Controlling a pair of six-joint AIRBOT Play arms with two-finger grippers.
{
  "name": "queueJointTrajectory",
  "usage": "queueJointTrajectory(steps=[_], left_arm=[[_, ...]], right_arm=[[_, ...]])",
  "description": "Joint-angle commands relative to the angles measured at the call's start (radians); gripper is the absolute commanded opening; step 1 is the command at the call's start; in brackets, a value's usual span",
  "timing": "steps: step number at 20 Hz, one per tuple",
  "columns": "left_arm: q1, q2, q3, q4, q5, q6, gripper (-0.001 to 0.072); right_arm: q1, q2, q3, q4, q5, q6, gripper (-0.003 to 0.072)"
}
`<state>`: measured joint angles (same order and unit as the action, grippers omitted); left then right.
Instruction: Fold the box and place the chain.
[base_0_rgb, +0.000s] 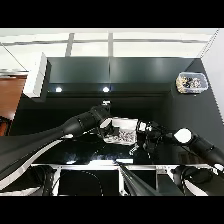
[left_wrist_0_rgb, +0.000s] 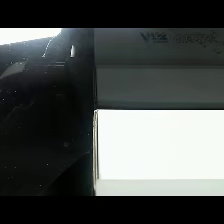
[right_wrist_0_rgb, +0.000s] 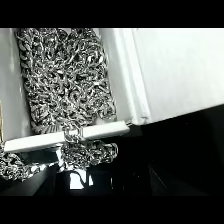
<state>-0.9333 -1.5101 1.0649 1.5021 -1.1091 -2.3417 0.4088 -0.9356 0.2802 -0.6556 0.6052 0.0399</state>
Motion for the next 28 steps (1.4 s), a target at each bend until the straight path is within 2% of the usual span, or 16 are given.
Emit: queueJointTrajectory(steps=[1, 14, 28], left_arm=[[0.000, 0.001, 0.000, 0.000, 0.000, 0.000, 0.0030], [0.000, 0.001, 0.000, 0.000, 0.000, 0.000, 0.0030], [0.000, 0.001, 0.000, 0.000, 0.000, 0.000, 0.0030]], right_arm=[[0.001, -0.016, -0.001, 0.001, -0.003, -0.016, 0.0636], [0.001, -0.016, 0.004, 0.040, 0.053, -0.052, 0.0636], [0.001, -0.045, 0.004, 0.083, 0.042, -0.090, 0.0635]])
